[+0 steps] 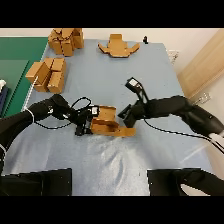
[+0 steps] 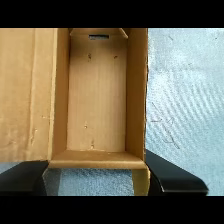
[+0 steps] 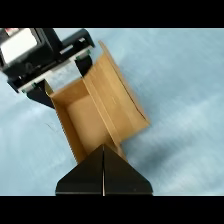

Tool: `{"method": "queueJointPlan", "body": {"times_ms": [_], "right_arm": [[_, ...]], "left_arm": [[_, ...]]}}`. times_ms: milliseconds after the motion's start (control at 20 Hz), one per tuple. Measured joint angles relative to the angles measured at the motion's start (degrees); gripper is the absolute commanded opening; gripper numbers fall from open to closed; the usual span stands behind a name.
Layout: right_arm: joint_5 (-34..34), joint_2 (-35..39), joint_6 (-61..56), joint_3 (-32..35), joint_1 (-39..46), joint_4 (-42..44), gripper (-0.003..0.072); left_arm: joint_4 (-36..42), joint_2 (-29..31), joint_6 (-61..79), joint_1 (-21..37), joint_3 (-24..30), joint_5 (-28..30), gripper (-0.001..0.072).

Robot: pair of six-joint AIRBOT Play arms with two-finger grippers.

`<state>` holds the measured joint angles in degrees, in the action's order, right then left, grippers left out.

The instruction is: Fold the box.

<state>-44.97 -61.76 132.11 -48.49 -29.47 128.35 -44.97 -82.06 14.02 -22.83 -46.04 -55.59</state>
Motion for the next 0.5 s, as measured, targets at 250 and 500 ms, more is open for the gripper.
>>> {"method": "queueJointPlan", "body": {"times_ms": [250, 500], "right_arm": [[0.04, -17.07, 0.11, -13.16, -2.14, 5.01, 0.0002], [-4.26, -32.52, -5.66, -23.93, 0.55, 5.97, 0.0002]], "left_arm": [[-0.04, 0.00, -0.02, 0.00, 0.00, 0.07, 0.0227], [-0.07, 0.00, -0.04, 0.00, 0.00, 0.09, 0.0227]]}}
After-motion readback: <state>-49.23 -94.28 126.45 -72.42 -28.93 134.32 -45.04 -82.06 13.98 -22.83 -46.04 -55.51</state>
